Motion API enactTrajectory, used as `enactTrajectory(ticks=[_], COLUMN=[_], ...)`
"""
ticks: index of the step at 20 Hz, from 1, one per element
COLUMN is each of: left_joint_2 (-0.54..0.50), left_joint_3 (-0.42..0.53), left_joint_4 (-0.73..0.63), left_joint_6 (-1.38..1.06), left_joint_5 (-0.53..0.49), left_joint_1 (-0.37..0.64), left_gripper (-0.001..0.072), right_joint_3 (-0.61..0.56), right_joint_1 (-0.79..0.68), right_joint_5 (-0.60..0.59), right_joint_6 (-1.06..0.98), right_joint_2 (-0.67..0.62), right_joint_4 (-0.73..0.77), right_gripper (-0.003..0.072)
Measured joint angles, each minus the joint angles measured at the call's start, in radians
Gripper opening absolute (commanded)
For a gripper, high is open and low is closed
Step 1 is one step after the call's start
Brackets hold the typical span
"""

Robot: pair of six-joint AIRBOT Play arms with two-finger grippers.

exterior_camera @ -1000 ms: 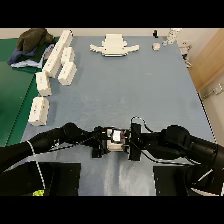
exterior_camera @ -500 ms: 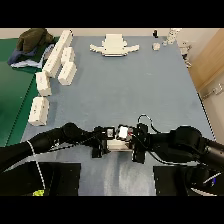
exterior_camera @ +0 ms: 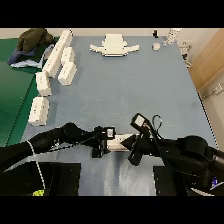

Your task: Fold the box.

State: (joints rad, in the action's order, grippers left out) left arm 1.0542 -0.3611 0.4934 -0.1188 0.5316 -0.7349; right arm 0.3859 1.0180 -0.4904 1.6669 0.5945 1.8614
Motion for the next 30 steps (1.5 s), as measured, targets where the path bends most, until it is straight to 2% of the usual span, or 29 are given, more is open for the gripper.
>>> enactTrajectory(ticks=[4, 8, 14, 30], left_joint_2=[0.0, 0.0, 0.0, 0.0], left_joint_3=[0.0, 0.0, 0.0, 0.0], left_joint_4=[0.0, 0.0, 0.0, 0.0], left_joint_6=[0.0, 0.0, 0.0, 0.0], left_joint_5=[0.0, 0.0, 0.0, 0.0], left_joint_1=[0.0, 0.0, 0.0, 0.0], left_gripper=[0.0519, 0.0519, 0.0519, 0.0519], right_joint_3=[-0.198, -0.28, -0.307, -0.307], right_joint_1=[0.003, 0.017, 0.034, 0.068], right_joint_5=[0.283, 0.419, 0.476, 0.496], right_joint_6=[-0.164, -0.222, -0.239, -0.246], right_joint_2=[-0.107, -0.113, -0.026, 0.09], right_joint_4=[0.029, 0.04, 0.017, 0.029], right_gripper=[0.0005, 0.0005, 0.0005, 0.0005])
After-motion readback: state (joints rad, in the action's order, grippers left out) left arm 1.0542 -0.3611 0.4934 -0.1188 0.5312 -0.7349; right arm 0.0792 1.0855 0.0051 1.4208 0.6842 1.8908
